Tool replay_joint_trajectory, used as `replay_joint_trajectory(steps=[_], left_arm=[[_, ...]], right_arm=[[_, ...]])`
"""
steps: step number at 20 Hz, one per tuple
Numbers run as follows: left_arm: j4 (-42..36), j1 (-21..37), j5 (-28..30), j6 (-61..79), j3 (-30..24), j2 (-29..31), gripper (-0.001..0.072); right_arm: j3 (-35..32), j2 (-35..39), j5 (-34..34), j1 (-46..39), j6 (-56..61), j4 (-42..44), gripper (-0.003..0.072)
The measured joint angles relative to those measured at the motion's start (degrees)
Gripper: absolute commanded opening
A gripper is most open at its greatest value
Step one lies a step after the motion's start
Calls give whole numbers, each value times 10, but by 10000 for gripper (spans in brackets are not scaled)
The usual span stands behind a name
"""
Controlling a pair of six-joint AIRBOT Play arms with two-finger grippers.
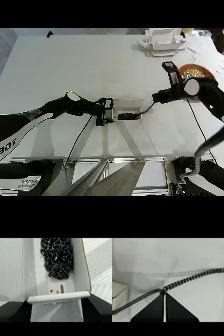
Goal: Fold the box and place the chain.
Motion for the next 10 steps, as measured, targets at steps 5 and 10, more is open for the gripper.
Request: replay_joint_trajectory(steps=[5, 10], left_arm=[[0, 0, 0, 0, 0, 0, 12], [0, 0, 0, 0, 0, 0, 12]], right_arm=[[0, 92, 26, 52, -48, 103, 23], [0, 118, 31, 96, -118, 258, 23]])
